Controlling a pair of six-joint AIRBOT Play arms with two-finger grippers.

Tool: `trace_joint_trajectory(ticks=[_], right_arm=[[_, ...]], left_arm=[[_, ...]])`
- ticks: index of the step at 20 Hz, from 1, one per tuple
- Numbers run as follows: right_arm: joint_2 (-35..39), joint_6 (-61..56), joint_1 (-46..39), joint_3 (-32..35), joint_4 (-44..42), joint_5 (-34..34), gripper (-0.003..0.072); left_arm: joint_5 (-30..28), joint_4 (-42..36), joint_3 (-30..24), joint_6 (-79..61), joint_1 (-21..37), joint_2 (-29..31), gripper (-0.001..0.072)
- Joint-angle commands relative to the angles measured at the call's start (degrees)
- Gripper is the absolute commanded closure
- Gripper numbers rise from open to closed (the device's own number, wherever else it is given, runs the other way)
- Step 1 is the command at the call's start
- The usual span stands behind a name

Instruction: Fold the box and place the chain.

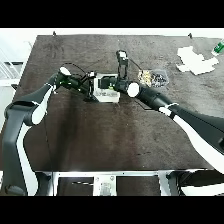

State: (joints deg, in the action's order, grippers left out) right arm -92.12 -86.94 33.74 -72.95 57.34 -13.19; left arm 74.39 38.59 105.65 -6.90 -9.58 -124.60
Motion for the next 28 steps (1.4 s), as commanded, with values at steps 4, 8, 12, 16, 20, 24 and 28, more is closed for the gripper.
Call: trace_joint_trajectory(ticks=[4,8,12,16,20,24,28], right_arm=[[4.7,1.7,-2.6,0.3,4.1,-3.7,0.0198],[12.1,0.2,-12.5,9.6,5.7,-4.6,0.0212],[9.9,-7.6,-23.8,17.4,3.9,-3.0,0.0211],[2.3,-7.6,-24.3,15.6,-1.2,2.2,0.0211],[-5.9,-7.6,-23.1,8.5,-2.4,2.4,0.0211],[-11.2,-7.6,-23.1,2.7,-3.0,2.1,0.0354],[-9.2,-6.9,-22.6,1.9,-3.1,-0.8,0.0678]], left_arm=[[0.0,0.0,0.0,0.0,0.0,0.0,0.0366],[0.0,0.0,0.0,0.0,0.0,0.0,0.0366],[0.0,0.0,0.0,0.0,0.0,0.0,0.0366],[0.0,0.0,0.0,0.0,0.0,0.0,0.0366],[0.0,0.0,0.0,0.0,0.0,0.0,0.0365],[0.0,0.0,0.0,0.0,0.0,0.0,0.0365],[0.0,0.0,0.0,0.0,0.0,0.0,0.0366]])
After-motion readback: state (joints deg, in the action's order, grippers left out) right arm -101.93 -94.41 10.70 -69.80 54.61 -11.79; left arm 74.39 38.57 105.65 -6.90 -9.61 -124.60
